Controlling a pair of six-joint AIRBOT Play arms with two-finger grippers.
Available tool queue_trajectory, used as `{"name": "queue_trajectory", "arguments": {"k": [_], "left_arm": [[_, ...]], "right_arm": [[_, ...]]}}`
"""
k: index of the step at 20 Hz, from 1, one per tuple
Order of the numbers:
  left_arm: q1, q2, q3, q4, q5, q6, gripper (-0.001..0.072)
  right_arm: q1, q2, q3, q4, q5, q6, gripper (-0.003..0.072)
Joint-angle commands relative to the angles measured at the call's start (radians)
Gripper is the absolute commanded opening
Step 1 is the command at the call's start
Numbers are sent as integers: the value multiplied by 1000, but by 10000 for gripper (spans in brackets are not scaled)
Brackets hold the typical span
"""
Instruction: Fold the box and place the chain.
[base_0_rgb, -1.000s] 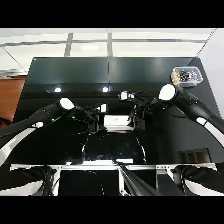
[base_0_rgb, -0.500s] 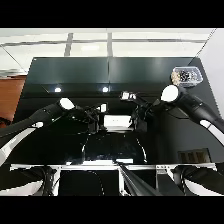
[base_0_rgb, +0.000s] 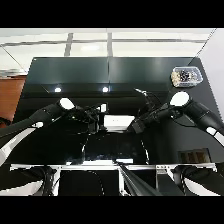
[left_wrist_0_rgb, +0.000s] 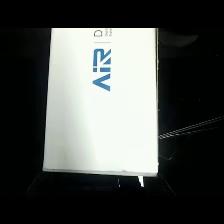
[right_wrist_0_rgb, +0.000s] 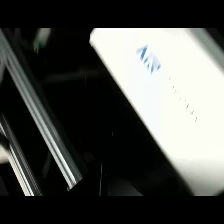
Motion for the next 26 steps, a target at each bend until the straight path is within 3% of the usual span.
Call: {"name": "queue_trajectory", "arguments": {"k": [1,7,12,15,20,24,25,26], "left_arm": [[1,1,0,1,3,0,406],[1,1,0,1,2,0,406],[1,1,0,1,2,0,406],[1,1,0,1,2,0,406],[1,1,0,0,40,-67,406],[1,10,6,1,45,-79,415],[1,24,11,5,48,-78,483],[3,39,20,19,48,-78,632]], "right_arm": [[13,-27,-45,202,-177,35,12],[20,-105,-45,124,-164,56,11],[20,-137,-46,-28,-169,130,12],[19,-127,-32,-7,-125,72,11],[-43,-1,105,-97,48,24,12],[-206,127,145,-163,60,51,11],[-253,145,145,-169,72,64,12],[-295,154,145,-170,90,77,11]]}}
